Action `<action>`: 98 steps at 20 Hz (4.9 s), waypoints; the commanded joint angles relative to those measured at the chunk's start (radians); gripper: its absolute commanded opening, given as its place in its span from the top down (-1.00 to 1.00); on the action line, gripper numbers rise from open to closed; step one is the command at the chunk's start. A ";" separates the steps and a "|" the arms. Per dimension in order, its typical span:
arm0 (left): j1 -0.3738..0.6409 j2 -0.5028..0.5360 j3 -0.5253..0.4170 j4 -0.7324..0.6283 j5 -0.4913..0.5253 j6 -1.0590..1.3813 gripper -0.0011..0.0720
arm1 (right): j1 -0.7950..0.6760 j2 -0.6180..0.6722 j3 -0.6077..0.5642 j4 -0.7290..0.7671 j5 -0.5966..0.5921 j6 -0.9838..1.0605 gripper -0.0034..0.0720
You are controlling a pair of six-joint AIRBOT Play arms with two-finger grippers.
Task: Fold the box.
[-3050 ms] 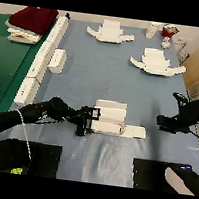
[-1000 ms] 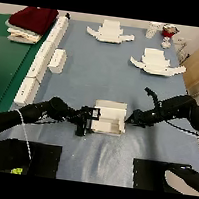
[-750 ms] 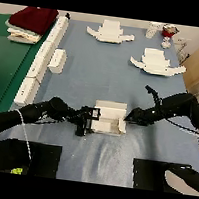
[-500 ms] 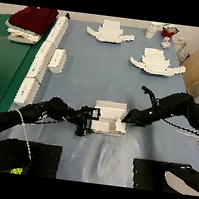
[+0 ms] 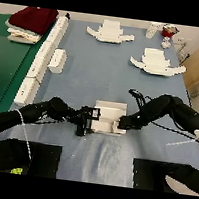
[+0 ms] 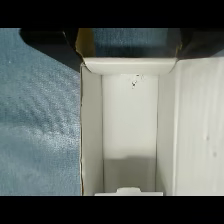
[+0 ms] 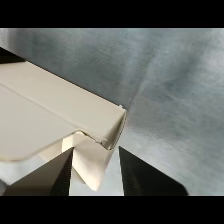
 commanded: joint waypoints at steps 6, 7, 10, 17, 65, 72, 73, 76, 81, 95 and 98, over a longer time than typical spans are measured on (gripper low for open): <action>0.001 -0.001 0.001 0.000 0.000 0.000 -0.21 | 0.302 -0.070 0.101 -0.365 0.035 0.583 -0.27; 0.001 -0.001 0.001 0.000 0.000 0.000 -0.21 | 0.316 -0.089 0.113 -0.389 0.027 0.638 -0.26; 0.001 -0.001 0.001 0.000 0.000 0.000 -0.21 | 0.341 -0.146 0.139 -0.436 -0.003 0.721 -0.24; 0.001 -0.001 0.001 0.000 0.000 0.000 -0.21 | 0.342 -0.194 0.146 -0.478 -0.033 0.795 0.70; 0.001 -0.001 0.001 0.000 0.000 0.000 -0.21 | -0.153 -0.191 0.141 0.350 -0.171 -0.567 0.91; 0.001 -0.001 0.001 0.000 0.000 0.000 -0.21 | 0.029 0.104 -0.111 0.332 0.203 -0.612 0.91; 0.001 -0.001 0.001 0.000 0.000 0.000 -0.21 | 0.056 0.141 -0.145 0.324 0.253 -0.612 0.91; 0.001 -0.001 0.001 0.000 0.000 0.000 -0.21 | 0.121 0.211 -0.220 0.296 0.382 -0.612 0.91; 0.001 -0.001 0.001 0.000 0.000 0.000 -0.21 | 0.192 0.238 -0.244 0.258 0.475 -0.612 0.91; 0.001 -0.001 0.001 0.000 0.000 0.000 -0.21 | 0.261 0.303 -0.221 0.086 0.452 -1.031 -0.70; 0.001 -0.001 0.001 0.000 0.000 0.000 -0.21 | 0.319 0.302 -0.222 -0.002 0.450 -1.030 -0.70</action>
